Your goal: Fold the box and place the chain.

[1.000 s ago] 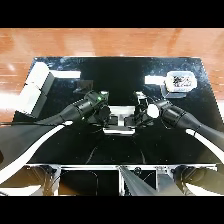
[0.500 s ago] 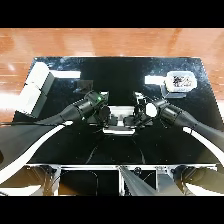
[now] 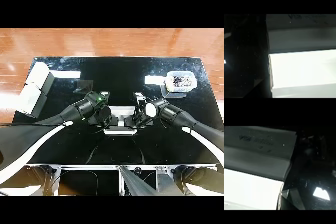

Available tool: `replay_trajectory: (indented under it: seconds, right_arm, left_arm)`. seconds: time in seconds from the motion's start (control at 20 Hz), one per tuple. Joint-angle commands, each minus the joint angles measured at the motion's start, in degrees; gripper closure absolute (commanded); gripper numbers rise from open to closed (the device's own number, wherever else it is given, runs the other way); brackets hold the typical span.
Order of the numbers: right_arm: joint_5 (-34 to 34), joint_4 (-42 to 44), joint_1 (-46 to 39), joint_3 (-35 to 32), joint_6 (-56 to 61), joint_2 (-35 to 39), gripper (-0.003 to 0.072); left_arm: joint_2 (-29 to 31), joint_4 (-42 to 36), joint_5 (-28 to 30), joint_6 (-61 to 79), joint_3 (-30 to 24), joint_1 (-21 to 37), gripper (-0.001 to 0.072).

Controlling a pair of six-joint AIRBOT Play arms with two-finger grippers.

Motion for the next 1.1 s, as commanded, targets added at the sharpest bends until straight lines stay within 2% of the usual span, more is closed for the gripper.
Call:
replay_trajectory:
  seconds: [0.0, 0.25, 0.3, 0.35, 0.55, 0.65, 0.8, 0.9, 0.95, 1.05]
  right_arm:
    - [0.13, 0.33, 0.04, 0.07, -0.92, -0.02, 0.0653]
    - [0.2, 1.2, 0.02, 0.42, -1.03, 0.0, 0.065]
    - [0.2, 1.57, 0.02, 0.72, -1.03, 0.0, 0.0471]
    - [0.5, 1.9, 0.02, 1.05, -1.01, 0.02, 0.0241]
    - [5.95, 0.35, -0.11, 3.02, -3.69, 2.58, 0.023]
    - [12.9, -3.78, -0.2, 2.16, -5.46, 8.13, 0.023]
    - [17.66, -8.31, -3.04, -1.75, -4.87, 18.16, 0.023]
    - [16.06, -5.68, -5.14, -4.22, -4.68, 23.08, 0.023]
    - [14.99, -3.67, -5.31, -4.22, -4.66, 23.21, 0.0231]
    - [7.89, 1.68, -5.01, -4.22, -3.96, 21.44, 0.0232]
  left_arm:
    - [0.0, 0.13, -0.74, 0.17, 0.02, -0.04, 0.0691]
    - [0.0, 0.13, -0.79, 0.17, 0.02, -0.04, 0.0691]
    - [0.0, 0.13, -0.81, 0.15, 0.02, -0.04, 0.0691]
    - [0.0, 0.13, -0.79, 0.17, 0.02, -0.04, 0.0691]
    - [0.0, 0.13, -0.52, 0.17, 0.02, -0.04, 0.0691]
    - [0.0, 0.13, -0.17, 0.17, 0.02, -0.04, 0.0691]
    - [0.0, 0.13, -0.85, 0.15, 0.02, -0.04, 0.0691]
    - [0.0, 0.17, -1.05, 0.04, 0.02, -0.04, 0.0691]
    - [0.0, 0.22, -1.11, -0.04, 0.02, -0.02, 0.0691]
    - [0.0, 0.26, -1.11, -0.04, 0.02, -0.04, 0.0692]
